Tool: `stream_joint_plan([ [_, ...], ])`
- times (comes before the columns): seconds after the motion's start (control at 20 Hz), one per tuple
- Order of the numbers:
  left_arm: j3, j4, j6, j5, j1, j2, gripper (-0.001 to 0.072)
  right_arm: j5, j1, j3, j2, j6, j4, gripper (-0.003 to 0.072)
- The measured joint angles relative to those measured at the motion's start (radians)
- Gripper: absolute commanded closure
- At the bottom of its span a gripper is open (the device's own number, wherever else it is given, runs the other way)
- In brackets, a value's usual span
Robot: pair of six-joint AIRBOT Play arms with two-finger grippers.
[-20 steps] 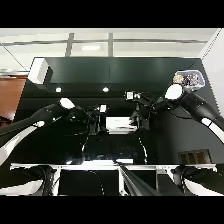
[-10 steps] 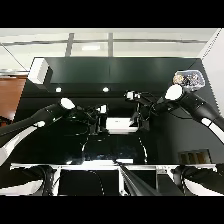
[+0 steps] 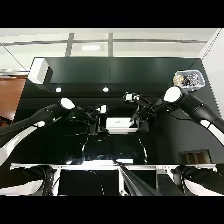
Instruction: Fold the box and place the chain.
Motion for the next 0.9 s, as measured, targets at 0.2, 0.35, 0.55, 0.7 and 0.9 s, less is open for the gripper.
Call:
stream_joint_plan([
  [0.2, 0.0, 0.0, 0.0, 0.0, 0.0, 0.0, 0.0307, 0.074, -0.043, 0.024, 0.051, 0.085, 0.004, 0.0407],
  [0.35, 0.0, 0.0, 0.0, 0.0, 0.0, 0.0, 0.0308, 0.169, -0.1, 0.014, 0.079, 0.244, 0.015, 0.0685],
  [0.55, 0.0, 0.0, 0.0, 0.0, 0.0, 0.0, 0.0308, 0.176, -0.141, -0.116, 0.089, 0.388, 0.216, 0.0685],
  [0.7, 0.0, 0.0, 0.001, 0.0, 0.0, 0.0, 0.0307, 0.065, -0.15, -0.208, 0.074, 0.437, 0.422, 0.0682],
  [0.9, 0.0, 0.0, 0.001, 0.0, 0.0, 0.0, 0.0307, -0.051, -0.143, -0.256, 0.044, 0.515, 0.464, 0.0678],
])
